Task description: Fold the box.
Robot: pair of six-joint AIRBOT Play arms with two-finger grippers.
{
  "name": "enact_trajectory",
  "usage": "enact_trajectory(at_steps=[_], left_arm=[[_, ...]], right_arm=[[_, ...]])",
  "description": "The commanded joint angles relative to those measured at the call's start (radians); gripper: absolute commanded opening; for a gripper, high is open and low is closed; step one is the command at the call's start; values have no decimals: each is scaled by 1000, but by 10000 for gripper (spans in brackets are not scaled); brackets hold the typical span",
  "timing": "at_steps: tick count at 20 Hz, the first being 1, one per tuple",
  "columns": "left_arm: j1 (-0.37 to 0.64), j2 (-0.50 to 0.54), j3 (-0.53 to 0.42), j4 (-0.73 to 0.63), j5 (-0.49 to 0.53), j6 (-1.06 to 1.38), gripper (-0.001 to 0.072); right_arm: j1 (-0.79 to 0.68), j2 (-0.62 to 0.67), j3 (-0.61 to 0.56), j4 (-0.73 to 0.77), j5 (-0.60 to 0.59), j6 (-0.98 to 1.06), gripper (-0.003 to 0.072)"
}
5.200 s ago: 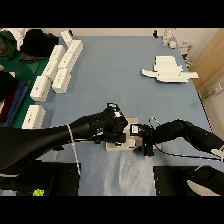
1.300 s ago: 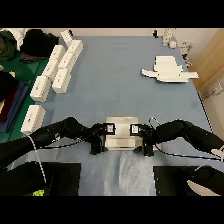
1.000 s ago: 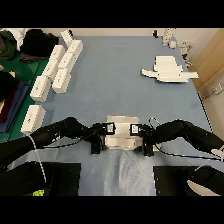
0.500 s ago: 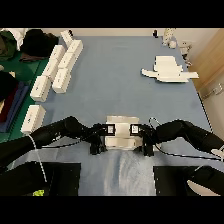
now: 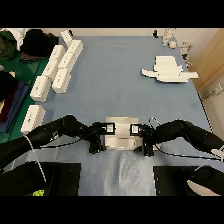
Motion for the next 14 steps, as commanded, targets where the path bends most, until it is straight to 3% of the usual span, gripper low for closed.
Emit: enact_trajectory(at_steps=[1, 9, 14], left_arm=[[2, -13, 0, -9, 0, -1, 666], [0, -72, -3, -23, 10, 26, 665], [0, -77, -3, -103, 22, 93, 662]], right_arm=[[0, 0, 1, 0, 0, 0, 519], [0, 0, 1, 0, 0, 0, 518], [0, 0, 1, 0, 0, 0, 519]])
